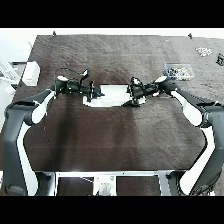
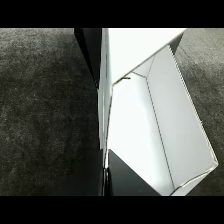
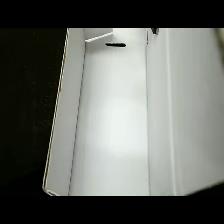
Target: Fold the box and place the chain.
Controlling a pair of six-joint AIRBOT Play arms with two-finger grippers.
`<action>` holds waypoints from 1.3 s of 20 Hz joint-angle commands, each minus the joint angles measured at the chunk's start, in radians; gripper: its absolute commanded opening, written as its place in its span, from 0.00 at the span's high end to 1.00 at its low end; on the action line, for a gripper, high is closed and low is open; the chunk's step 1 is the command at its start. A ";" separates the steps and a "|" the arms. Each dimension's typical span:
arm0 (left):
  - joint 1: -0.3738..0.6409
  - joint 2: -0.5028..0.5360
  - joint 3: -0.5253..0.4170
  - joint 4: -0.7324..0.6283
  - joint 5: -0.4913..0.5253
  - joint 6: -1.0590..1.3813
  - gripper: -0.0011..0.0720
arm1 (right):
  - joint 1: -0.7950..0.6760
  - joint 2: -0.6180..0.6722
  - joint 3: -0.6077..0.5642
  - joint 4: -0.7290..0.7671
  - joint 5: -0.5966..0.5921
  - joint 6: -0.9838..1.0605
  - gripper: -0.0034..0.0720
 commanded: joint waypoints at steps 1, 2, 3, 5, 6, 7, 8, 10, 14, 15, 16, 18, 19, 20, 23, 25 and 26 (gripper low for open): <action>0.000 0.001 0.001 -0.001 -0.001 0.000 0.95 | 0.000 -0.016 0.027 -0.004 -0.005 0.016 0.14; 0.000 0.001 0.001 -0.001 -0.001 0.000 0.95 | 0.000 -0.017 0.034 -0.004 -0.005 0.016 0.14; 0.000 0.001 0.001 -0.002 -0.001 0.000 0.95 | 0.002 -0.018 0.037 -0.005 -0.005 0.024 0.14; 0.000 0.001 0.001 -0.002 -0.001 0.000 0.95 | 0.011 -0.019 0.037 -0.016 -0.005 0.023 0.14; 0.000 0.001 0.001 -0.002 -0.001 0.000 0.95 | 0.014 -0.020 0.037 -0.020 -0.005 0.026 0.17; 0.000 0.001 0.001 -0.002 -0.001 0.000 0.95 | 0.014 -0.020 0.037 -0.020 -0.005 0.026 0.19; 0.000 0.001 0.001 -0.004 -0.001 0.000 0.95 | 0.014 -0.020 0.037 -0.020 -0.004 0.026 0.19; 0.000 0.001 0.001 -0.009 -0.001 0.000 0.95 | 0.014 -0.020 0.037 -0.020 -0.004 0.026 0.19; 0.000 0.001 0.001 -0.009 -0.001 0.000 0.95 | 0.014 -0.020 0.037 -0.024 -0.002 0.026 0.20; 0.000 0.001 0.001 -0.009 -0.001 0.000 0.95 | 0.014 -0.020 0.037 -0.026 -0.002 0.026 0.21; 0.000 0.001 0.001 -0.009 -0.001 0.000 0.95 | 0.014 -0.020 0.037 -0.027 -0.002 0.026 0.21; 0.000 0.001 0.001 -0.009 -0.001 0.000 0.95 | 0.014 -0.020 0.037 -0.028 -0.002 0.026 0.22; 0.000 0.001 0.001 -0.009 -0.001 0.000 0.95 | 0.014 -0.020 0.037 -0.032 -0.002 0.026 0.30; 0.000 0.001 0.001 -0.010 -0.001 0.000 0.95 | 0.014 -0.020 0.037 -0.035 -0.002 0.026 0.33; 0.000 0.001 0.001 -0.010 -0.001 0.000 0.95 | 0.014 -0.020 0.037 -0.035 -0.001 0.026 0.33; 0.000 0.001 0.001 -0.012 -0.001 0.000 0.95 | 0.014 -0.020 0.037 -0.036 0.000 0.026 0.33; 0.000 0.001 0.001 -0.013 -0.001 0.000 0.95 | 0.014 -0.020 0.037 -0.035 0.000 0.026 0.33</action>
